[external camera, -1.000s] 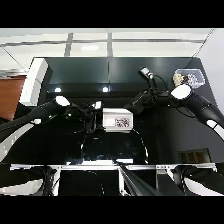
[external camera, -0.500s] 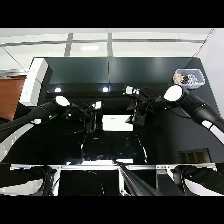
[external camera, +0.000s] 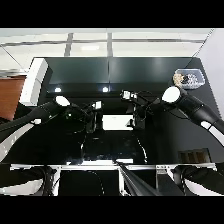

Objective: Fold the box and place the chain.

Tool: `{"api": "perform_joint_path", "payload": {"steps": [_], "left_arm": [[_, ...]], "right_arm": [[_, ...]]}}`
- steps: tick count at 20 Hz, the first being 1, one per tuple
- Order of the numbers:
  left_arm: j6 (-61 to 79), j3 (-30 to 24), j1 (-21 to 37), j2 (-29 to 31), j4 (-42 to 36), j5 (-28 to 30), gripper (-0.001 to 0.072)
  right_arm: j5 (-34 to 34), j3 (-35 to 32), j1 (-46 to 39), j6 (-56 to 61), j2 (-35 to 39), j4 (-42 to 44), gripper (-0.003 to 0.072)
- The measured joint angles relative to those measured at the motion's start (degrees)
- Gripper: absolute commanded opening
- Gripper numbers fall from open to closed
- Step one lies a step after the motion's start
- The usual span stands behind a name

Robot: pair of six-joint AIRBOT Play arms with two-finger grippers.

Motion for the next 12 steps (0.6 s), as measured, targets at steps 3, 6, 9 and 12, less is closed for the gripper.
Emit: {"api": "perform_joint_path", "payload": {"steps": [3,6,9,12], "left_arm": [[0.0,0.0,0.0,0.0,0.0,0.0,0.0278],[0.0,0.0,0.0,0.0,0.0,0.0,0.0278],[-0.1,0.0,0.0,0.0,0.0,0.0,0.0279],[-0.2,0.0,0.0,0.0,-0.1,0.2,0.0291]], "right_arm": [[0.6,0.0,0.1,0.2,0.0,1.1,0.0706],[-0.4,0.0,0.7,1.0,-0.1,-0.3,0.0703],[-2.6,0.0,1.4,3.4,-0.1,-3.5,0.0473],[-3.8,0.7,1.6,4.4,-0.1,-5.0,0.0469]]}}
